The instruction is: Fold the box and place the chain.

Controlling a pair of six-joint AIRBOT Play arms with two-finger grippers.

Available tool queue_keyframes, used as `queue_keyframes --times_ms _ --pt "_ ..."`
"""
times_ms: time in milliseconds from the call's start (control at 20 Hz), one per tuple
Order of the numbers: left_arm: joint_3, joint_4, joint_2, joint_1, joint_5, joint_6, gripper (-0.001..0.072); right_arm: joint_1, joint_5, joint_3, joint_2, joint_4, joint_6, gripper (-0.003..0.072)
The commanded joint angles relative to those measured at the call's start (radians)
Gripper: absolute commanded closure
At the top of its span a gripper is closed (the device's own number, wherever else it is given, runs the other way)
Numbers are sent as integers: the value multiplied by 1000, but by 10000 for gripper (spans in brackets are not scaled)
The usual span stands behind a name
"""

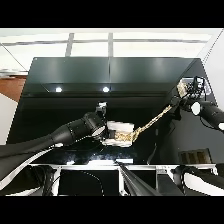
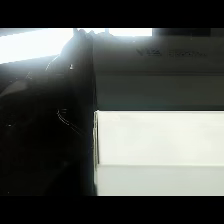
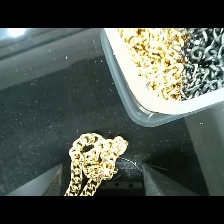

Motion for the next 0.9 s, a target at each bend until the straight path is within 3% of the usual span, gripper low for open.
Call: queue_keyframes --times_ms 0,200,300,350,450,600,850 --pt "0 0 0 1 0 0 677 5 -15 1 -16 0 0 144" --pt "0 0 0 1 0 0 677 5 -33 1 -19 -2 0 146" --pt "0 0 0 1 0 0 677 6 -29 1 -24 0 0 274" --pt "0 0 0 1 0 0 677 6 -23 1 -26 0 0 287" --pt "0 0 0 1 -1 0 677 5 3 2 -27 0 0 635" --pt "0 0 0 1 -1 1 677 5 59 12 -24 -4 0 645" --pt "0 0 0 1 0 0 677 5 301 119 19 3 -121 649"
